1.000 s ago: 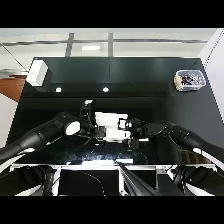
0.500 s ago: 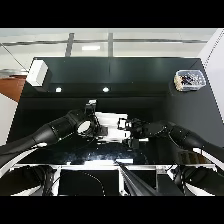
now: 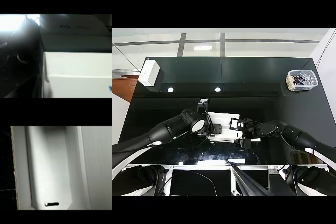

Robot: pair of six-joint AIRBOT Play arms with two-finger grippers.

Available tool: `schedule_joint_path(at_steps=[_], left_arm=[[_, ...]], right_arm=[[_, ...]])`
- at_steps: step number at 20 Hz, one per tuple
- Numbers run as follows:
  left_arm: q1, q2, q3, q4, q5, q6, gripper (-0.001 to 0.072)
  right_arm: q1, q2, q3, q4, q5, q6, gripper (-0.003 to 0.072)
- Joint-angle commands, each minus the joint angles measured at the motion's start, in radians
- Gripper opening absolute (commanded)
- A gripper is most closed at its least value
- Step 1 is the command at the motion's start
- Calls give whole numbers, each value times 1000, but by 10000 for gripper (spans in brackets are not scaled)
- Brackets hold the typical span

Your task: Fold the box and place the chain.

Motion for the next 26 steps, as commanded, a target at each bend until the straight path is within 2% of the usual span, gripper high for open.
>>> schedule_joint_path(at_steps=[1,6,23,24,25,26], left_arm=[[-17,-19,26,15,-13,-16,269],[-21,-48,53,34,-57,-18,269],[-21,-77,71,51,-61,-44,268],[-21,-77,72,51,-62,-44,264],[-21,-77,72,51,-64,-44,200],[-21,-77,72,51,-64,-44,173]], right_arm=[[0,0,-1,0,0,0,240],[0,0,-1,0,1,0,240],[0,0,-1,0,0,0,240],[0,0,-1,0,1,0,240],[0,0,-1,0,1,0,240],[0,0,-1,0,1,0,240]])
